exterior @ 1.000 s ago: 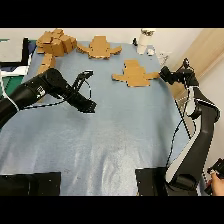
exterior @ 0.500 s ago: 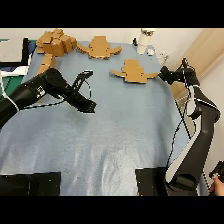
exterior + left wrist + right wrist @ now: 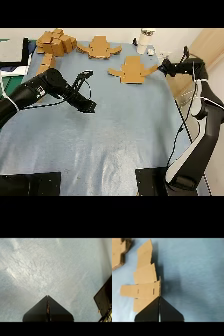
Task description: Fold the box.
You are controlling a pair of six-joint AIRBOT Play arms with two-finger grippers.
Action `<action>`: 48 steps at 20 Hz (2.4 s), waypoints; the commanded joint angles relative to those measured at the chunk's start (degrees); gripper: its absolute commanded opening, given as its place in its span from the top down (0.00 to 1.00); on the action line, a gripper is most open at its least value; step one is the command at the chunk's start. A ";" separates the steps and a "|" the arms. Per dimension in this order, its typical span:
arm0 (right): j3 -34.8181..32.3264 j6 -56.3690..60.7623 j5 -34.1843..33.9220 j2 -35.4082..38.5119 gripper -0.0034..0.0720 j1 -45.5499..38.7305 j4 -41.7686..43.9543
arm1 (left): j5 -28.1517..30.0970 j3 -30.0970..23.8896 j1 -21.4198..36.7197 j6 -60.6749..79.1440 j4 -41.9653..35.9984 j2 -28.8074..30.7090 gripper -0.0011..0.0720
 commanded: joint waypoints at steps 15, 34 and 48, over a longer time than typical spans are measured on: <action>-36.06 3.45 -13.31 29.66 0.96 3.76 -20.37 | 0.00 0.04 0.04 0.00 0.02 -0.02 0.97; -38.84 -0.94 -24.39 29.09 0.90 3.56 -39.21 | 0.02 0.04 0.04 0.00 0.02 -0.02 0.97; -38.88 2.95 -22.60 25.73 0.48 3.45 -36.94 | 0.00 0.04 0.04 0.00 0.00 -0.02 0.97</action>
